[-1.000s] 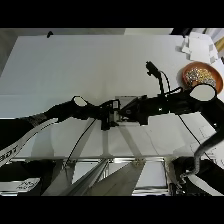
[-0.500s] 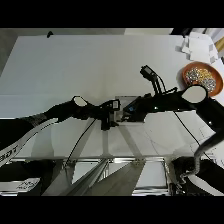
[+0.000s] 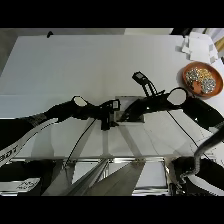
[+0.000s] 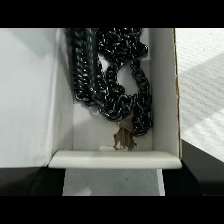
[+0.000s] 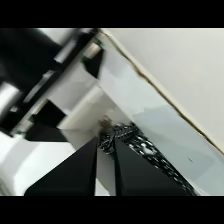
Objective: Fold the box and place the chain.
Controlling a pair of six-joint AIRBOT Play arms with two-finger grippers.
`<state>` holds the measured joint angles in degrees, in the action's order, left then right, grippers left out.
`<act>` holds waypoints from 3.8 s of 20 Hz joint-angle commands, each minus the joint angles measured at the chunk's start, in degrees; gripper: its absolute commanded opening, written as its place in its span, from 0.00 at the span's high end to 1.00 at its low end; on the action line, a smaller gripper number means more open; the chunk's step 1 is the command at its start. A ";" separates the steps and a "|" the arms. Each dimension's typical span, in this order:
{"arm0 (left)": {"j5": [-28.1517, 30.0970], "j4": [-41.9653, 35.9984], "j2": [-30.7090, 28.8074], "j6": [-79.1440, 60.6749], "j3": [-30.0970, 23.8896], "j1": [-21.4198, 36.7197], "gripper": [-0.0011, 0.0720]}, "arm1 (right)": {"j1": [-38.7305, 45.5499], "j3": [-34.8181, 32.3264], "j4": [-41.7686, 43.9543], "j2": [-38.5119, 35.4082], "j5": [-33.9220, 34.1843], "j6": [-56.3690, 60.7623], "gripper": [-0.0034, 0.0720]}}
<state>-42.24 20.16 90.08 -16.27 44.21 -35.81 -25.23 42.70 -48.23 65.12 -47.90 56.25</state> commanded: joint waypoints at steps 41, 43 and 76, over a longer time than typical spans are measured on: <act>-0.20 0.00 -0.02 -0.02 -0.02 0.00 0.55 | 32.50 0.50 -32.74 11.65 12.98 36.92 0.56; -0.20 0.00 -0.02 -0.02 -0.02 0.00 0.55 | 32.50 0.50 -32.74 12.17 12.85 36.92 0.56; -0.20 0.00 -0.02 -0.02 -0.02 0.00 0.55 | 32.44 0.50 -32.72 6.60 7.76 31.10 0.93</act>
<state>-42.46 20.16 90.08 -16.29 44.21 -35.81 7.25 43.16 -81.01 74.22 -40.03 88.84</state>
